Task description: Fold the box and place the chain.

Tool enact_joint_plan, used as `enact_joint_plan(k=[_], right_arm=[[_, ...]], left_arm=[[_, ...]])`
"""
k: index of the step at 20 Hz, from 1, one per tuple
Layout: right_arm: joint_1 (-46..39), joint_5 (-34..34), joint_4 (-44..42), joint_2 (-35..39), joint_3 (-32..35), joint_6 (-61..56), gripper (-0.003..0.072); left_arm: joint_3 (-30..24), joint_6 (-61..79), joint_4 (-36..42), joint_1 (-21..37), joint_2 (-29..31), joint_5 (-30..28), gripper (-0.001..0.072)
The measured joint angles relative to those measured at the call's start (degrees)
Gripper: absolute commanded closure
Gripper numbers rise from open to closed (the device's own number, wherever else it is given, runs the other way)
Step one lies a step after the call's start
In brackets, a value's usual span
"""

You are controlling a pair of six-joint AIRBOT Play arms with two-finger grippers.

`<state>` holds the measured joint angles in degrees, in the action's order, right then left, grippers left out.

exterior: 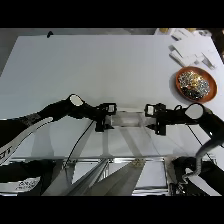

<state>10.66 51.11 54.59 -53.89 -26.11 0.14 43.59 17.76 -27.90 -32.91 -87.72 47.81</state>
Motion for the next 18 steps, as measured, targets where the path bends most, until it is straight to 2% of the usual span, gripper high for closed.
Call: enact_joint_plan(k=[3, 8, 10, 11, 18], right_arm=[[0.0, 1.42, -2.69, 3.82, 0.0, -0.87, 0.0668], [0.0, 1.81, -13.33, 5.81, 0.0, -1.01, 0.0649], [0.0, 1.9, -12.61, 6.05, 0.0, -2.03, 0.0375], [0.0, 1.9, -11.47, 6.14, -0.02, -3.17, 0.0339], [0.0, 1.57, -2.71, 8.5, -0.04, -12.09, 0.0349]], left_arm=[[0.0, 0.02, 0.0, 0.0, 0.0, 0.0, 0.0559], [0.0, 0.04, -0.02, 0.0, 0.0, 0.04, 0.0559], [0.0, 0.04, -0.04, 0.0, 0.0, 0.02, 0.0559], [0.0, 0.04, -0.04, 0.0, 0.0, 0.02, 0.0559], [0.0, -0.02, -0.02, 0.0, 0.0, 0.0, 0.0559]])
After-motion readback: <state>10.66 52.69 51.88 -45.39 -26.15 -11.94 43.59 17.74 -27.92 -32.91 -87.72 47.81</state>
